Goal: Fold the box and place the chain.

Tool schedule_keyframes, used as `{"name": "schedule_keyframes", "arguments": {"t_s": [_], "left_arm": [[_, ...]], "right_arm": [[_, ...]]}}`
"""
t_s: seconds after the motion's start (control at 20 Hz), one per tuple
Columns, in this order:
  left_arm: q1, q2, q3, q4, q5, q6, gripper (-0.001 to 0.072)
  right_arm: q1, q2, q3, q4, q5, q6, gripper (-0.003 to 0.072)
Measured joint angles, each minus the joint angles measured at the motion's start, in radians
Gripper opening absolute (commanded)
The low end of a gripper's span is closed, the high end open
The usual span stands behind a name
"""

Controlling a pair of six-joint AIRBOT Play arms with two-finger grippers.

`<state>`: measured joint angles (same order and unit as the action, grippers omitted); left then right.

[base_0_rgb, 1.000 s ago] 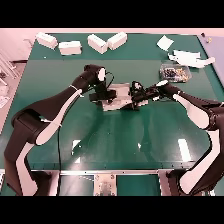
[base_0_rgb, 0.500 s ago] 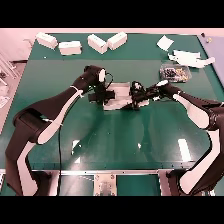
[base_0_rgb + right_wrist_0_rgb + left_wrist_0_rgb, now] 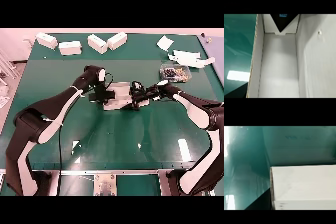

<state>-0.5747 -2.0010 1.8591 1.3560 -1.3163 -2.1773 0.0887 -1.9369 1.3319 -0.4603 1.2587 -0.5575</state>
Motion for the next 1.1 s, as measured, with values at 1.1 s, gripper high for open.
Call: {"name": "schedule_keyframes", "arguments": {"t_s": [1.1], "left_arm": [[0.121,0.157,0.023,-0.07,-0.124,0.35,0.0377]], "right_arm": [[0.001,-0.001,0.0,0.0,-0.001,-0.002,0.0569]]}}
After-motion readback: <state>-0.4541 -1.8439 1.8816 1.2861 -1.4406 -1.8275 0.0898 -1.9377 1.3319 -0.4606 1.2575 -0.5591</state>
